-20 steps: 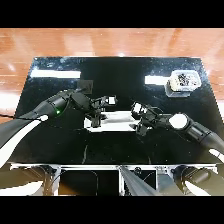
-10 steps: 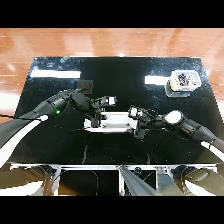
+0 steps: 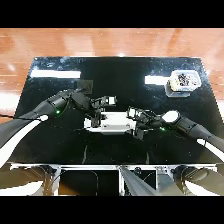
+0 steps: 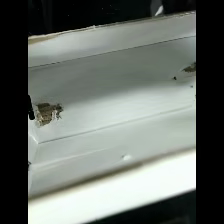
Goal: Fold the box and place the chain.
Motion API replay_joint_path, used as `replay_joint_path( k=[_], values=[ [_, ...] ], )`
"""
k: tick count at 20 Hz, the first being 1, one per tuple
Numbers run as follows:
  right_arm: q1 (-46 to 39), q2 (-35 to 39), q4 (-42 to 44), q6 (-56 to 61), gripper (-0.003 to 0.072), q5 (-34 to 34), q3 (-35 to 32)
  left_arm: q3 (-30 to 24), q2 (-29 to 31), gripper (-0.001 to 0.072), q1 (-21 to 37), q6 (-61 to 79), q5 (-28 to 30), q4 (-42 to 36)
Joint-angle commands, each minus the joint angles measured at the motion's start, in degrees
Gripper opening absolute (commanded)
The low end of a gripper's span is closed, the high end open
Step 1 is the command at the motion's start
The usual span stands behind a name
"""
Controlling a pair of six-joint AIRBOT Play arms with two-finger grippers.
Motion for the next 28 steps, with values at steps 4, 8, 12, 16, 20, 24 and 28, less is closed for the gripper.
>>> replay_joint_path(
  k=[4, 8, 12, 16, 20, 24, 28],
  values=[
    [1.4, -1.0, -0.2, -0.4, 0.072, -1.9, 0.2, 0.0, 0.0, 0.002, 0.0, 0.0, 0.0, 0.0],
    [1.7, -1.0, -0.7, -0.3, 0.072, -2.3, 0.2, 0.0, 0.0, 0.002, 0.0, 0.0, 0.0, 0.0],
    [1.7, -1.0, -0.7, -0.3, 0.0718, -2.5, 0.2, 0.0, 0.0, 0.002, 0.0, -0.1, 0.0, 0.0],
    [1.6, -1.0, -0.8, -0.3, 0.0488, -3.2, 0.2, 0.0, 0.0, 0.0019, 0.0, -0.1, 0.0, 0.0],
    [1.6, -1.0, -0.8, -0.3, 0.0487, -3.3, 0.2, 0.0, 0.0, 0.002, 0.0, -0.1, 0.0, 0.0],
    [1.6, -1.0, -0.8, -0.3, 0.0496, -3.3, 0.2, 0.0, 0.0, 0.002, 0.0, -0.1, 0.0, 0.0],
    [1.6, -1.0, -0.8, -0.3, 0.0496, -3.3, 0.2, 0.0, 0.0, 0.002, 0.0, -0.1, 0.1, 0.0]
  ],
)
